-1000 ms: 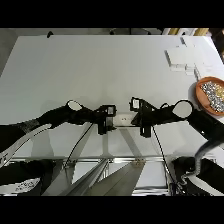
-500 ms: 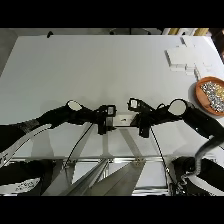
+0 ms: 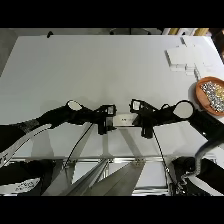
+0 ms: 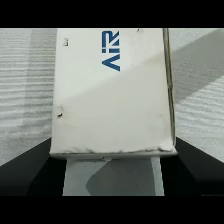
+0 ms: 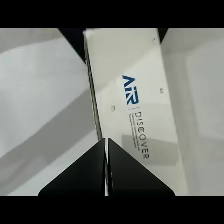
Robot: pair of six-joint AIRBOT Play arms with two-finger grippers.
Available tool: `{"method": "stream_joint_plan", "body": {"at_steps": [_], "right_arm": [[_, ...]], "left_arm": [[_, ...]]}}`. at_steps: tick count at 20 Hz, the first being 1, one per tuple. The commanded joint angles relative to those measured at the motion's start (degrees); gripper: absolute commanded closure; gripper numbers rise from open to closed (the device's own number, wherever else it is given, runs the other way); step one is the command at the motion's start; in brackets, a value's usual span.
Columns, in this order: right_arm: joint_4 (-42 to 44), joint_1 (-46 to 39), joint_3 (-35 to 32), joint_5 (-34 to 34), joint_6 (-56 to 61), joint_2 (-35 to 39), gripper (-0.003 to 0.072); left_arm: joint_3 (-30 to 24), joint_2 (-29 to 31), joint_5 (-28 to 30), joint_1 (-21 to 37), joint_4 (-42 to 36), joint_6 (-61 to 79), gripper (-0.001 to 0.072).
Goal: Fold the box and place the chain.
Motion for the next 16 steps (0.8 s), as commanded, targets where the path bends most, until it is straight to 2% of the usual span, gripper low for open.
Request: {"method": "stream_joint_plan", "body": {"at_steps": [1, 4, 6, 10, 12, 16], "right_arm": [[-8.7, 0.0, 0.0, -0.3, 11.5, 6.0, 0.0665], [-30.3, 0.0, 0.0, 0.7, 31.8, 6.6, 0.0665], [-40.4, -0.2, 0.0, 1.7, 43.8, 5.4, 0.0665], [-41.0, -7.5, -0.1, 6.9, 56.5, 1.7, 0.0665], [-40.9, -12.0, -0.1, 10.9, 57.1, 0.8, 0.0665], [-41.0, -15.5, 0.0, 11.8, 57.1, 0.8, 0.0665]], "left_arm": [[0.0, 0.0, 0.1, 0.0, 0.2, 0.2, 0.0499], [0.0, 0.0, 0.1, 0.0, 0.2, 0.2, 0.0499], [0.0, 0.0, 0.1, 0.0, 0.2, 0.2, 0.0499], [0.0, 0.0, 0.0, 0.0, 0.2, 0.2, 0.0499], [0.0, 0.0, 0.1, 0.0, 0.2, 0.2, 0.0499], [0.0, 0.0, 0.1, 0.0, 0.2, 0.2, 0.0499]]}}
